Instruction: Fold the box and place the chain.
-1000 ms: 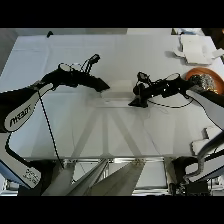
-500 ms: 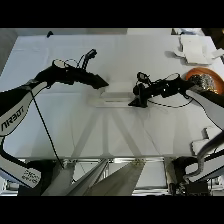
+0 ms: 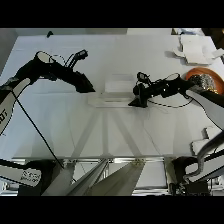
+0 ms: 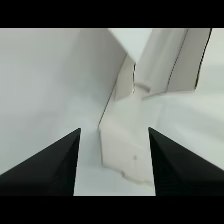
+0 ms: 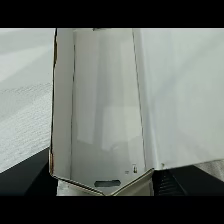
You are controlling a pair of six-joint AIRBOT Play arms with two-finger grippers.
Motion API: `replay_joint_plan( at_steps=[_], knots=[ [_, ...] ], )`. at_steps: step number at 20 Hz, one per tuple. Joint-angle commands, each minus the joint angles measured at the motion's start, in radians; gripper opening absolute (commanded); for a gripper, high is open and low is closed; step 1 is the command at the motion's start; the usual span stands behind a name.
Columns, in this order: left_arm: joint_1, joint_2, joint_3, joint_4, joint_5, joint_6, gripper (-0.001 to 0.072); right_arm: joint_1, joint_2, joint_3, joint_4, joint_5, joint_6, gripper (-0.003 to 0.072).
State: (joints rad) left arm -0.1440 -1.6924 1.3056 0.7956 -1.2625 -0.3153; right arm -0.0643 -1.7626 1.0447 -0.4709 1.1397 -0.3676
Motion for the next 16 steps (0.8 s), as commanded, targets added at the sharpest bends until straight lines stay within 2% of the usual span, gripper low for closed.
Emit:
replay_joint_plan(
  at_steps=[1,2,4,5,8,12,13,14,16],
  knots=[
    [-0.014,-0.003,0.0,0.085,-0.009,0.152,0.0514,0.001,0.0,0.001,0.0,0.001,0.001,0.052],
    [-0.027,-0.006,0.0,0.066,-0.007,0.175,0.0517,0.001,0.0,0.001,0.0,0.001,0.001,0.052],
    [-0.061,-0.007,0.0,0.058,0.028,0.236,0.0614,0.001,0.0,0.001,0.0,0.001,0.0,0.052],
    [-0.076,-0.008,0.0,0.057,0.048,0.273,0.0636,0.001,0.0,0.001,0.0,0.001,0.001,0.052],
    [-0.101,-0.024,0.0,0.048,0.038,0.345,0.0634,0.001,0.0,0.001,0.0,0.001,0.001,0.052],
    [-0.126,-0.029,-0.044,0.043,0.07,0.405,0.0619,0.001,0.0,0.001,0.0,0.001,0.001,0.052],
    [-0.128,-0.029,-0.066,0.042,0.085,0.406,0.0592,0.001,0.0,0.001,0.0,0.001,0.001,0.052],
    [-0.132,-0.029,-0.087,0.043,0.084,0.406,0.0514,0.001,0.0,0.001,0.0,0.001,0.001,0.052],
    [-0.135,-0.029,-0.114,0.041,0.082,0.41,0.0494,0.001,0.0,0.001,0.0,0.001,0.001,0.052]
  ],
)
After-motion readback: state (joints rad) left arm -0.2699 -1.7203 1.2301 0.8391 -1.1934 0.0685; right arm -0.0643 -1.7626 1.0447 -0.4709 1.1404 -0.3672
